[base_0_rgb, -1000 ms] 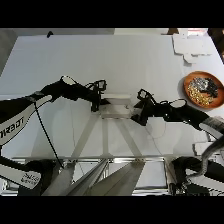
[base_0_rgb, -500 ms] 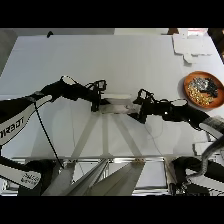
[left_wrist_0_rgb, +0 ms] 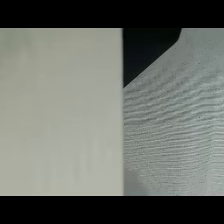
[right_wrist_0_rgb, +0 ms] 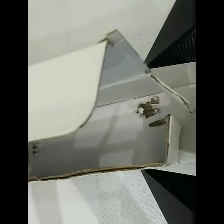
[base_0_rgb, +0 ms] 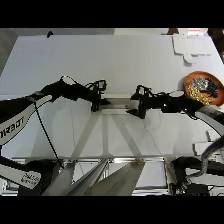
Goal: Fold the box and place the chain.
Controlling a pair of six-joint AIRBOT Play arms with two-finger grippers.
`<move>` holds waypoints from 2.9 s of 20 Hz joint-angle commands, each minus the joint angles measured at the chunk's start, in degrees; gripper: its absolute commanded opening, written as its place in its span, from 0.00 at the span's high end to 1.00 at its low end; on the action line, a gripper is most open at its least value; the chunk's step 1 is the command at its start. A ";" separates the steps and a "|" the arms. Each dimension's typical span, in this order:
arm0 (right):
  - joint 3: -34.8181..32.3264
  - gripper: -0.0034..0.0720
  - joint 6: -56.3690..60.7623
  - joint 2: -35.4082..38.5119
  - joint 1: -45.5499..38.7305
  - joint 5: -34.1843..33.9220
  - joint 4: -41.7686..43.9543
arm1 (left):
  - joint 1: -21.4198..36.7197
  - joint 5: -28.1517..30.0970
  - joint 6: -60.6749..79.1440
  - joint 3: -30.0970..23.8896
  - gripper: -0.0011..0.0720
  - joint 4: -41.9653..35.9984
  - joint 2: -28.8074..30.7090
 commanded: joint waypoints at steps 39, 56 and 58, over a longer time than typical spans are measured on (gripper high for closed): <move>6.36 0.43 5.86 -7.67 1.38 9.31 -9.11 | 0.02 0.00 0.00 -0.02 0.97 0.02 0.02; 6.36 0.43 5.86 -7.67 1.38 9.31 -9.11 | 0.00 0.02 0.00 -0.02 0.96 0.00 0.02; 6.36 0.43 5.86 -7.67 1.38 9.31 -9.11 | 0.02 0.00 0.00 -0.02 0.96 0.02 0.02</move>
